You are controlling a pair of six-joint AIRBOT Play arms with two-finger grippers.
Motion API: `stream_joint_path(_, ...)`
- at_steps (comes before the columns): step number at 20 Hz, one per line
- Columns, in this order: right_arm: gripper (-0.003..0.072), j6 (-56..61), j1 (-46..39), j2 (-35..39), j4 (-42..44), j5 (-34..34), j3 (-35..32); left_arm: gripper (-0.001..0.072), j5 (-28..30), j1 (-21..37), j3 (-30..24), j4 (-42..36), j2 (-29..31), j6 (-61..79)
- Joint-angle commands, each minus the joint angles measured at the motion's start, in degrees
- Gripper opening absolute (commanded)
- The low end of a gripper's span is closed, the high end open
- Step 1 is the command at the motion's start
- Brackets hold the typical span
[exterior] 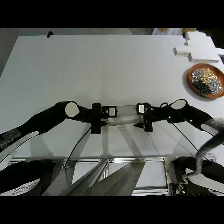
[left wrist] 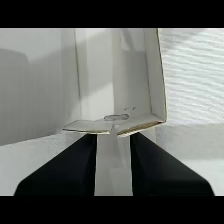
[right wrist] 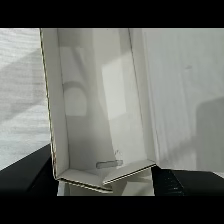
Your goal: Fold the box and place the chain.
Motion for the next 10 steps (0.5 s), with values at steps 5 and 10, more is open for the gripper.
stream_joint_path(5, 0.0409, -0.04, 0.0, 0.02, -0.02, 0.04, 0.02, 0.0199, 5.16, -2.38, -0.02, -4.35, -0.98, -0.02)
stream_joint_path(10, 0.0409, -0.02, 0.0, 0.02, -0.02, 0.04, 0.02, 0.0206, 8.26, -4.61, -0.02, -7.3, -2.25, -0.07)
